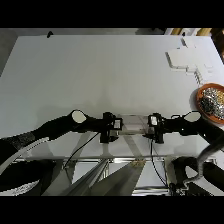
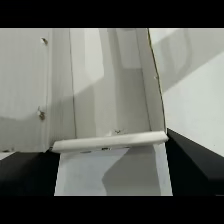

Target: Fold the box and place the chain.

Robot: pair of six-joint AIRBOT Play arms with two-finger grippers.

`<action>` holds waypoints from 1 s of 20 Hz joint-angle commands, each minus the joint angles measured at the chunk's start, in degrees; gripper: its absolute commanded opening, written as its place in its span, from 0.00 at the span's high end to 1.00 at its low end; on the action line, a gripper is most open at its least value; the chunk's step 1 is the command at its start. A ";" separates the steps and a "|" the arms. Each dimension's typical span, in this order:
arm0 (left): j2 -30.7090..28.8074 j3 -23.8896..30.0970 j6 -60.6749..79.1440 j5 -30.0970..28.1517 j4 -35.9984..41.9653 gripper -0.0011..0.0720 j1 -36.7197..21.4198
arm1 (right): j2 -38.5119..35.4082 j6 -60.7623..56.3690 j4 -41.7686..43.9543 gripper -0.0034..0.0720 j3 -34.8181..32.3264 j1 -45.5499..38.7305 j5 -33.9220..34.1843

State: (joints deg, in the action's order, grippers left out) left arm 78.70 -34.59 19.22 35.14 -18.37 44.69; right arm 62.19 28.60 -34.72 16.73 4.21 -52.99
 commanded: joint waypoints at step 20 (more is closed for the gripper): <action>2.95 0.02 3.91 -0.63 5.05 0.56 0.04 | -0.04 -0.02 0.07 0.42 0.04 0.00 0.00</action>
State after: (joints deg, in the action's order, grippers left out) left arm 81.62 -34.59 22.85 34.37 -13.41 44.71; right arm 62.17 28.58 -34.65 16.73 4.21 -52.90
